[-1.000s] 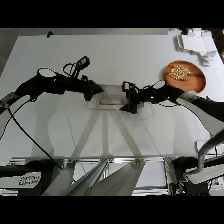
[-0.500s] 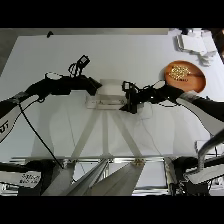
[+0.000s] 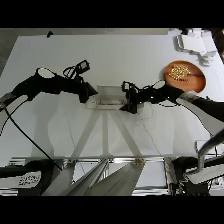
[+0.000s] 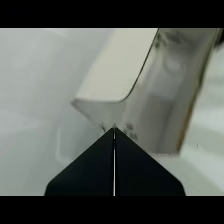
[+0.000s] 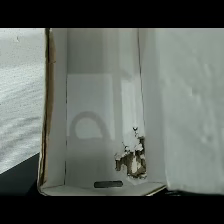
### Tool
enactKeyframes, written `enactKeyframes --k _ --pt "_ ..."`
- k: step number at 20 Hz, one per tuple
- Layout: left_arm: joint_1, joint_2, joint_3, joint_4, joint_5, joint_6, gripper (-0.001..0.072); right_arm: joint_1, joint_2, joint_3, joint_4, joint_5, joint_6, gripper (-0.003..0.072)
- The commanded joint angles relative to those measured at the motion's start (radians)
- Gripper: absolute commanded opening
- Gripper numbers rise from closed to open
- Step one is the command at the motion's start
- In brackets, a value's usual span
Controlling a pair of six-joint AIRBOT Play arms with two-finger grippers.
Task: Fold the box and place the chain.
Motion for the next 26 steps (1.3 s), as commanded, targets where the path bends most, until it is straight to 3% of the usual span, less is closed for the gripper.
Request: enactKeyframes --k 1,6,9,12,16,17,19,20,26 --pt "0.003 0.029 0.000 0.327 -0.053 -0.104 0.0008 0.000 0.001 0.000 0.000 0.002 0.001 0.0457" --pt "-0.023 0.030 0.000 0.551 0.127 -0.303 0.0008 0.000 0.001 0.000 0.000 0.002 0.001 0.0457" --pt "-0.030 0.030 0.000 0.668 0.153 -0.357 0.0009 0.000 0.001 0.000 0.000 0.002 0.001 0.0457" --pt "-0.029 0.029 0.000 0.652 0.144 -0.356 0.0011 0.000 0.001 0.000 0.000 0.002 0.001 0.0457" --pt "-0.023 0.029 0.000 0.416 0.139 -0.197 0.0019 0.000 0.001 0.000 0.000 0.002 0.001 0.0457" --pt "-0.020 0.029 0.000 0.357 0.134 -0.106 0.0104 0.000 0.001 0.000 0.000 0.002 0.001 0.0457" --pt "-0.020 0.021 0.000 0.273 0.132 0.072 0.0488 0.000 0.001 0.000 0.000 0.002 0.001 0.0457" --pt "-0.020 0.010 0.000 0.230 0.132 0.133 0.0562 0.000 0.001 0.000 0.000 0.002 0.001 0.0457" --pt "-0.023 -0.068 0.000 0.174 -0.001 0.329 0.0556 0.000 0.001 0.000 0.000 0.002 0.001 0.0457"
